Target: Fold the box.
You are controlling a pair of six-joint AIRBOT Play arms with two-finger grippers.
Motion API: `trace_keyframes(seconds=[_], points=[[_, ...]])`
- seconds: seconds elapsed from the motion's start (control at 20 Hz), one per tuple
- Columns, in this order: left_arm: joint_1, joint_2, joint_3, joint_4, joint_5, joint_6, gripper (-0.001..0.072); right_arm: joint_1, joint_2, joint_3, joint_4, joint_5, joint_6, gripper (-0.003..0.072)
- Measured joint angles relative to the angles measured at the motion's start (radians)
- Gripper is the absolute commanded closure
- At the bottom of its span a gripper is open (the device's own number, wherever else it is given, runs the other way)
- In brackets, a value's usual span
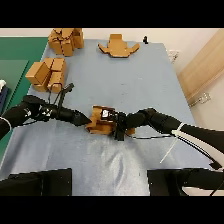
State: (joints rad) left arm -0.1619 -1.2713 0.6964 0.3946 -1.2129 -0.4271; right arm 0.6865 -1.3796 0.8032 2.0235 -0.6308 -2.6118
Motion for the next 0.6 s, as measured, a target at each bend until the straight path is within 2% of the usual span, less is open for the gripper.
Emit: trace_keyframes(seconds=[0.3, 0.35, 0.4, 0.6], points=[[-0.041, -0.007, 0.022, 0.06, 0.048, -0.039, 0.0394, 0.0, 0.0, 0.0, 0.0, 0.0, 0.0, 0.0521], [-0.034, -0.003, 0.035, 0.071, 0.044, -0.043, 0.0427, 0.0, 0.0, 0.0, 0.0, 0.0, 0.0, 0.0521], [-0.022, 0.006, 0.052, 0.076, 0.038, -0.047, 0.0704, 0.0, 0.0, 0.0, 0.0, 0.0, 0.0, 0.0521], [0.06, 0.071, 0.098, 0.08, -0.137, -0.021, 0.0695, 0.0, 0.0, 0.0, 0.0, 0.0, 0.0, 0.0521]])
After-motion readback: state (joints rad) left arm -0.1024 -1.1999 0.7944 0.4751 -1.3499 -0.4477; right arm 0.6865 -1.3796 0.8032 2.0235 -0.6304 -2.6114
